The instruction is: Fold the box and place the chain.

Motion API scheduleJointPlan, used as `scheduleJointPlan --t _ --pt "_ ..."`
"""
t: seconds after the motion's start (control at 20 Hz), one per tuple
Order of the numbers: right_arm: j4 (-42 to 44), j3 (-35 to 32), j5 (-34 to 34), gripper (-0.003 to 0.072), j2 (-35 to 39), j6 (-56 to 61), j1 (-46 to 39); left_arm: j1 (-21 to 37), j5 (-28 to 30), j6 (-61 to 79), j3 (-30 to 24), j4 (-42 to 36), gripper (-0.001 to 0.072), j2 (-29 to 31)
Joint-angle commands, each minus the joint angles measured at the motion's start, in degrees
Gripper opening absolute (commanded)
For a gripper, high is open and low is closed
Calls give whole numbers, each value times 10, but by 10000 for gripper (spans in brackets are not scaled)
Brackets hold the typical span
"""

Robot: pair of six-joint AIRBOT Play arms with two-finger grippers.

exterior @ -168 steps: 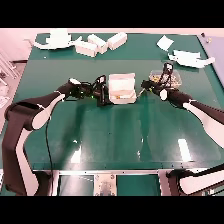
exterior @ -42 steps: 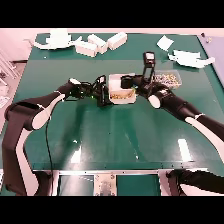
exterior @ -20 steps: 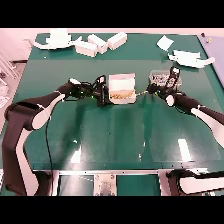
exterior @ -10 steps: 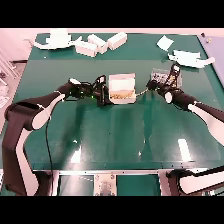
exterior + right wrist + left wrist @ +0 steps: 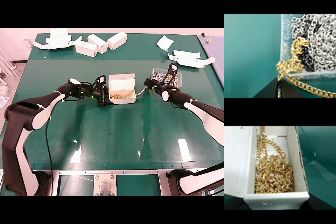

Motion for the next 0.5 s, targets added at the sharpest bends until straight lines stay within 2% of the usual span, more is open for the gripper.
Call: scheduleJointPlan --t 0.0,0.2,0.45 --pt "0 1 0 8 -1 7 0 1 0 0 0 0 466 0" --pt "-1 1 -1 5 25 0 13 1 0 0 0 0 466 0" --pt "-3 1 0 4 116 -35 41 1 0 0 0 0 466 0"
